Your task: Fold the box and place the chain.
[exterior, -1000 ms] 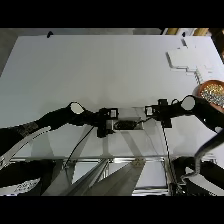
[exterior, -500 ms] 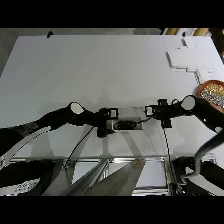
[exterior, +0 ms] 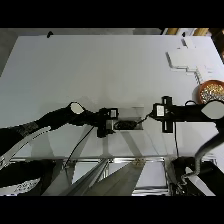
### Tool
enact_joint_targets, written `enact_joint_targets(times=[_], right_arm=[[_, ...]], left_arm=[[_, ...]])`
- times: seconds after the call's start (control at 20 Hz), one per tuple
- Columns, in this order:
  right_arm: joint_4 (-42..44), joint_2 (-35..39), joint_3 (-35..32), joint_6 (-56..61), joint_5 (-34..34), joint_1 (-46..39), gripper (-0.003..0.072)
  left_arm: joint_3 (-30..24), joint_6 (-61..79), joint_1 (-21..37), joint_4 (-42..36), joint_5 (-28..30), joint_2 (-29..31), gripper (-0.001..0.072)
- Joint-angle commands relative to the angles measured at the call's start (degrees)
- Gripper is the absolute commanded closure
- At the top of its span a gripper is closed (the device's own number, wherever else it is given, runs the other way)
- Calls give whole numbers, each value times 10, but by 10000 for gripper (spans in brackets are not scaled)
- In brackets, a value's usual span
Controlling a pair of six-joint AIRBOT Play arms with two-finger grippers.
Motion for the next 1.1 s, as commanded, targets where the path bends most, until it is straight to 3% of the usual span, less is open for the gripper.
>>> enact_joint_targets(times=[0.0, 0.1, 0.4, 0.5, 0.65, 0.75, 0.85, 0.9, 1.0, 1.05], right_arm=[[186, 27, 0, 5, 43, 5, 671], [227, 27, 0, 26, 20, 29, 671], [225, -31, 0, 90, -137, 172, 671], [213, -68, 0, 132, -181, 195, 671], [143, -111, 0, 208, -183, 196, 665], [88, -122, 0, 254, -174, 196, 564], [57, -126, 0, 280, -162, 196, 403], [50, -125, 1, 284, -155, 196, 391], [52, -117, 2, 284, -148, 196, 415], [49, -109, 8, 285, -142, 194, 548]], left_arm=[[0, 0, 0, 0, 0, 0, 376], [0, 0, 0, 0, 0, 0, 376], [0, 0, 0, 0, 0, 0, 376], [0, 0, 0, 0, 0, 0, 376], [0, 0, 0, 0, 0, 0, 376], [0, 0, 0, 0, 0, 0, 376], [0, 0, 0, 0, 0, 0, 376], [0, 0, 0, 0, 0, 0, 376], [0, 0, 0, 0, 0, 0, 376], [0, 0, 0, 0, 0, 0, 376]])
